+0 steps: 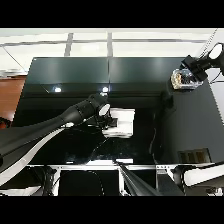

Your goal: Fold the box and place the chain.

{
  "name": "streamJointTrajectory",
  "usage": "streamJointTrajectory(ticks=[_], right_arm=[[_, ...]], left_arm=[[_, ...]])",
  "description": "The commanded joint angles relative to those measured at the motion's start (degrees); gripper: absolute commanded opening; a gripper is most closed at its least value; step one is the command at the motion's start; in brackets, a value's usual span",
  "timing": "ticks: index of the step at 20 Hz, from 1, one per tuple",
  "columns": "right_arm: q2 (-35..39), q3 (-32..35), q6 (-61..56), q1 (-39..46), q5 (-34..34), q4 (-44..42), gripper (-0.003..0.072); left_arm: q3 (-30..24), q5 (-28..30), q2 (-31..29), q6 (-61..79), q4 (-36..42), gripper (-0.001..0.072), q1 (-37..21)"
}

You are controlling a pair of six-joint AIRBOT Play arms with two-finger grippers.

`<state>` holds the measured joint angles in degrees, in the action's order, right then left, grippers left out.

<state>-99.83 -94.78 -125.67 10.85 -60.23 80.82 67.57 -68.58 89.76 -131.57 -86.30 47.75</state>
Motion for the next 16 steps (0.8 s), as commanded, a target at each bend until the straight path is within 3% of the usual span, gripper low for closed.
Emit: streamJointTrajectory(ticks=[1,3,12,13,14,16], right_arm=[[-6.8,-6.8,-3.6,1.3,-4.1,-4.7,0.0566],[-8.0,-6.8,-5.3,1.6,-3.9,-5.6,0.0526],[-11.2,-6.8,-4.9,1.7,-4.0,-6.0,0.0524],[-11.7,-6.8,-3.9,1.7,-4.1,-6.0,0.0455],[-12.0,-6.8,-1.9,1.7,-4.1,-6.4,0.03],[-11.8,-6.8,2.7,1.9,-4.1,-7.4,0.0074]], left_arm=[[0.1,-1.0,0.0,0.0,0.0,0.0022,0.0],[0.1,-1.0,0.0,0.0,0.0,0.0022,-0.1],[0.1,-0.9,0.0,0.0,0.0,0.0022,0.0],[0.1,-0.9,0.0,0.0,0.0,0.0022,-0.1],[0.0,-0.9,0.0,0.0,0.0,0.0022,0.0],[0.0,-0.9,0.0,0.0,0.0,0.0022,0.0]])
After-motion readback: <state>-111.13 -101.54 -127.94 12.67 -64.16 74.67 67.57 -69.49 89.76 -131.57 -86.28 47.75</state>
